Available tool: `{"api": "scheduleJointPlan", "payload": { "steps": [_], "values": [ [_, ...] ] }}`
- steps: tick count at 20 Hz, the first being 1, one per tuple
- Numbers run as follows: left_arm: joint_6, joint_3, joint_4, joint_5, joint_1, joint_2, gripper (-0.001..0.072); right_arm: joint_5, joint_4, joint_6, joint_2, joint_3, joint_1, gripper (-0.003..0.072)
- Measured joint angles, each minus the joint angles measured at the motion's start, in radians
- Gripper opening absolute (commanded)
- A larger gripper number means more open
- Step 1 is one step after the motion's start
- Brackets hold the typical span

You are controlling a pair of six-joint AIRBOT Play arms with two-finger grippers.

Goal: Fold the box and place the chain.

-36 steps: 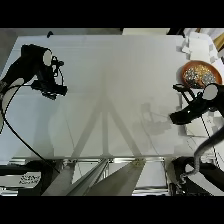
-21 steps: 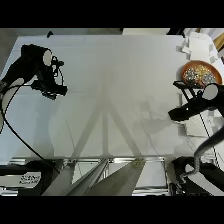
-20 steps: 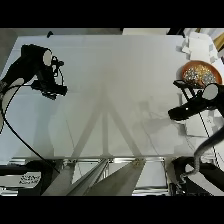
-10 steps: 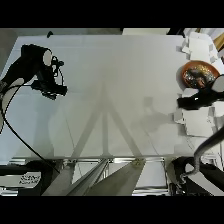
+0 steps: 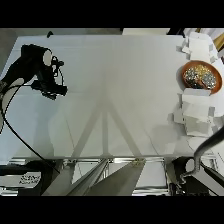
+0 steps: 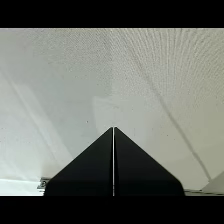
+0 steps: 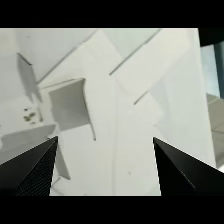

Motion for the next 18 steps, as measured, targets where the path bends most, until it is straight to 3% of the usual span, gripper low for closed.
{"api": "scheduleJointPlan", "payload": {
  "steps": [9, 10, 13, 15, 16, 18],
  "values": [
    [0.0, 0.0, 0.0, 0.0, 0.0, 0.0, 0.001, -0.026, 0.111, -0.174, -0.153, 0.005, -0.117, 0.0634],
    [0.0, 0.0, 0.0, 0.0, 0.0, 0.0, 0.001, -0.029, 0.124, -0.18, -0.168, 0.005, -0.119, 0.0562],
    [0.0, 0.0, 0.0, 0.0, 0.0, 0.0, 0.001, -0.025, 0.133, -0.185, -0.211, 0.005, -0.122, 0.0496],
    [0.0, 0.0, 0.0, 0.0, 0.0, 0.0, 0.001, -0.025, 0.125, -0.179, -0.238, 0.005, -0.123, 0.0373],
    [0.0, 0.0, 0.0, 0.0, 0.0, 0.0, 0.001, -0.03, 0.121, -0.166, -0.252, 0.005, -0.123, 0.0291],
    [0.0, 0.0, 0.0, 0.0, 0.0, 0.0, 0.001, -0.041, 0.119, -0.13, -0.282, 0.005, -0.123, 0.0027]
  ]
}}
